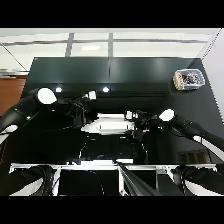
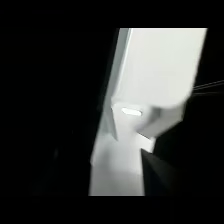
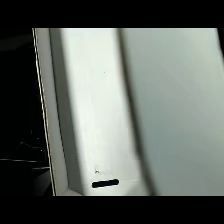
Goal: Fold the box and place the chain.
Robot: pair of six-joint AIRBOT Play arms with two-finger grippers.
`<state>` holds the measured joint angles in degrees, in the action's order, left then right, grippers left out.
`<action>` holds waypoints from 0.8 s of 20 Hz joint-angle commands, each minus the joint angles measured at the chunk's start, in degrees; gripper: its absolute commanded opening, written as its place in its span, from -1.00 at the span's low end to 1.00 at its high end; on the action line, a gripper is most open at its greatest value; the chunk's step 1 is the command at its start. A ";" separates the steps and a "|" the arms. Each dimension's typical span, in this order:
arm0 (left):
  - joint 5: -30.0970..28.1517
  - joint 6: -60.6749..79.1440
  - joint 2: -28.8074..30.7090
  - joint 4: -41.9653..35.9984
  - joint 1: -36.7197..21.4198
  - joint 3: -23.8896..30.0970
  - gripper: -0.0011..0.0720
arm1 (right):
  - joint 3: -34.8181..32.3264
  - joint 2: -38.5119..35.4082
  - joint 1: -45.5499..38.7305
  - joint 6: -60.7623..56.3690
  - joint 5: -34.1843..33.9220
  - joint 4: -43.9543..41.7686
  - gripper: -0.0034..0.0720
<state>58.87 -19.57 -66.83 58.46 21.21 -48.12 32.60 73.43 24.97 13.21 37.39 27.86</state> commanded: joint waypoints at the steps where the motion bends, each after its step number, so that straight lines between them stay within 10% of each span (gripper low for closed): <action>1: 12.63 -16.41 3.56 0.79 -0.94 -0.04 -0.10 | 0.00 0.04 0.04 0.02 0.15 0.09 0.21; 2: 15.80 -18.43 3.34 -2.47 -0.61 0.31 -0.86 | 0.00 0.04 0.04 0.02 0.15 0.09 0.21; 5: 14.51 -18.12 2.54 -17.75 0.96 3.54 -0.90 | 0.00 0.04 0.04 0.02 0.15 0.09 0.21; 11: -14.93 -12.70 -0.92 -35.60 1.99 4.81 -0.90 | 0.00 0.04 0.04 0.02 0.15 0.07 0.21; 16: -20.55 -9.33 -7.54 -19.61 2.45 3.45 -0.90 | 0.00 0.04 0.04 0.00 0.15 0.07 0.21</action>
<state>43.24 -30.35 -71.07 30.28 23.29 -43.90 32.60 73.43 24.97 13.23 37.54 27.94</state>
